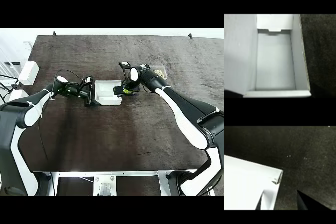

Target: Fold the box and place the chain.

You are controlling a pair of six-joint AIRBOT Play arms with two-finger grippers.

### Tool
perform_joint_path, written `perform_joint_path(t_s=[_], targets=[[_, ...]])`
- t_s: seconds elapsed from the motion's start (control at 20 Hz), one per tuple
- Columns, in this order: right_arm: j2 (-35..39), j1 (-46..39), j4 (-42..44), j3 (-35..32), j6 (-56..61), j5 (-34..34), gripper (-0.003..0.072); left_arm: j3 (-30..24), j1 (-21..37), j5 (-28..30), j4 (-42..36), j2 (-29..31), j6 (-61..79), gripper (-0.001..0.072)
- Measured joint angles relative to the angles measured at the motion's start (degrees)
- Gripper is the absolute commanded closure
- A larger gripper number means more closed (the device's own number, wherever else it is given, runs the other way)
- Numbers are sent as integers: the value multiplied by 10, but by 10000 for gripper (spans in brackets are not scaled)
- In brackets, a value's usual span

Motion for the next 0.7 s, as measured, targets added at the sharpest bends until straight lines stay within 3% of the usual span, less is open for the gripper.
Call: perform_joint_path(t_s=[0.1, 0.7], targets=[[-6, 2, -5, 11, 9, 12, 252, 0, 0, 0, 0, 0, 0, 229], [-87, 18, -36, 120, 35, 120, 252, 0, 0, 1, 0, 0, 0, 229]])
